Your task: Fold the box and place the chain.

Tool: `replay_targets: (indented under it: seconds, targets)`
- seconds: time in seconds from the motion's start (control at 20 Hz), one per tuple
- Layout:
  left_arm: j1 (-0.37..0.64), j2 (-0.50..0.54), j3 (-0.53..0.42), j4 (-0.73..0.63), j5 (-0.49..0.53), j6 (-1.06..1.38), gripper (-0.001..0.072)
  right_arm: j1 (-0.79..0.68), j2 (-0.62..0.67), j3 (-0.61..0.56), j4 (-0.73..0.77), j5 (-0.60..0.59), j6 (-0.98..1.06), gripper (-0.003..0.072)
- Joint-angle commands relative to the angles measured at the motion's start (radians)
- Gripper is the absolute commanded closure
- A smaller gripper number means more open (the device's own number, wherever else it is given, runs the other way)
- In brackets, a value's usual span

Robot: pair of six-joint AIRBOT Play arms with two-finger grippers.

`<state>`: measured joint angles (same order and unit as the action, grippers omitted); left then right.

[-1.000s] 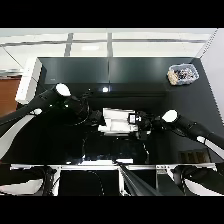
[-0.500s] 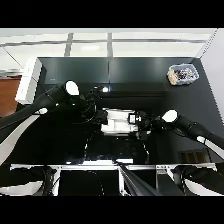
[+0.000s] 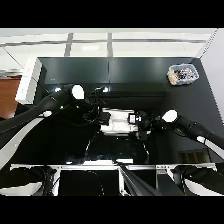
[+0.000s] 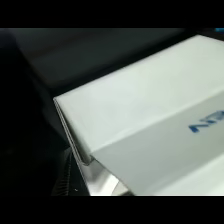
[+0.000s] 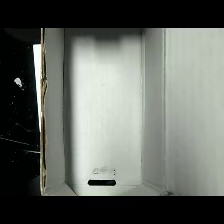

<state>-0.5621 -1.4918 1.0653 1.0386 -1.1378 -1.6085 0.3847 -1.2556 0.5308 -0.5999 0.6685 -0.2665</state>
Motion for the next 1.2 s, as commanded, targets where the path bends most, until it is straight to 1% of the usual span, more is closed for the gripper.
replay_targets:
  seconds: [0.0, 0.2, 0.4, 0.65, 0.75, 0.85, 0.95, 1.05, 1.1, 1.15]
  targets:
    - [-0.036, 0.0, 0.001, 0.142, 0.013, -0.124, 0.0315, 0.0, -0.001, 0.0, 0.0, 0.0, 0.0, 0.0442]
    - [-0.109, 0.0, 0.005, 0.28, 0.035, -0.237, 0.0315, 0.0, -0.001, 0.0, 0.0, 0.0, 0.0, 0.0442]
    - [-0.151, -0.001, 0.005, 0.324, 0.037, -0.341, 0.0315, 0.0, -0.001, 0.0, 0.0, 0.0, 0.0, 0.0442]
    - [-0.204, -0.002, 0.011, 0.416, 0.037, -0.497, 0.0315, 0.0, -0.001, 0.001, 0.0, 0.0, 0.0, 0.0442]
    - [-0.227, -0.006, 0.034, 0.448, 0.037, -0.546, 0.0315, 0.0, -0.001, 0.0, 0.0, 0.0, 0.0, 0.0442]
    - [-0.247, -0.024, 0.079, 0.48, 0.028, -0.566, 0.0316, 0.0, -0.001, 0.001, 0.0, 0.0, 0.0, 0.0442]
    - [-0.257, -0.046, 0.11, 0.475, 0.017, -0.573, 0.0316, 0.0, -0.001, 0.0, 0.0, 0.0, 0.0, 0.0442]
    - [-0.268, -0.063, 0.115, 0.472, 0.008, -0.573, 0.0317, 0.0, -0.001, 0.0, 0.0, 0.0, 0.0, 0.0441]
    - [-0.274, -0.071, 0.115, 0.469, -0.002, -0.574, 0.0325, 0.0, -0.001, 0.001, 0.0, 0.001, 0.0, 0.0442]
    - [-0.276, -0.077, 0.115, 0.468, -0.013, -0.574, 0.0378, 0.0, -0.001, 0.0, 0.0, 0.0, 0.0, 0.0442]
